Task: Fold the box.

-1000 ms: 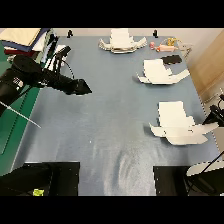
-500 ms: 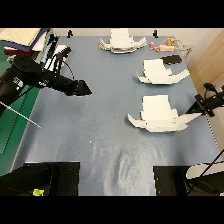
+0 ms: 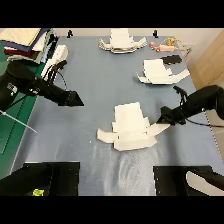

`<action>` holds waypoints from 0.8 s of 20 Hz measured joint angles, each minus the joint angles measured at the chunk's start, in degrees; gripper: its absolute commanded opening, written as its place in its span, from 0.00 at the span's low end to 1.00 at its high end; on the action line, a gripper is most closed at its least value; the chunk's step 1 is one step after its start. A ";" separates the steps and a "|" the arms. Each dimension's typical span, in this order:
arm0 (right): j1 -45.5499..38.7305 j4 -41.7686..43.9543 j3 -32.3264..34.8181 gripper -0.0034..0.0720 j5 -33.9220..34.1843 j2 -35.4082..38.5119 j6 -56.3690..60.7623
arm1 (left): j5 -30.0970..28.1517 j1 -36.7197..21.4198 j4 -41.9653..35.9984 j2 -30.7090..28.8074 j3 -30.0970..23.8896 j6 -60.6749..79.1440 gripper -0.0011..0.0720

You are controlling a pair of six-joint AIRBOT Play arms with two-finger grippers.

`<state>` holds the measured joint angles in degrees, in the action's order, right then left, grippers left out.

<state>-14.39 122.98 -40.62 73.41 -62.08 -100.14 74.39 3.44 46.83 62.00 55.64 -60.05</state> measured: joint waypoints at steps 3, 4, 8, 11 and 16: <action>4.59 -0.50 7.19 0.51 -5.40 5.38 4.15 | -0.42 -1.68 -0.61 -3.58 -5.09 0.63 0.66; 5.46 -0.83 8.52 0.51 -6.36 6.29 4.79 | -0.79 -1.97 -0.70 -4.46 -6.45 0.72 0.66; 7.06 -1.42 11.15 0.49 -8.00 8.13 6.78 | -1.22 -2.49 -0.92 -6.21 -9.51 0.98 0.66; 7.50 -2.12 11.74 0.28 -6.60 8.57 7.21 | -1.38 -2.60 -1.01 -6.62 -10.19 1.07 0.65; 7.89 -0.20 12.11 0.05 -5.14 8.90 2.75 | -1.36 -2.67 -2.75 -5.92 -10.54 0.92 0.66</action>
<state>-6.50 122.78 -28.51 68.27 -53.19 -97.38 73.03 0.78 44.07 56.07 45.10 -59.13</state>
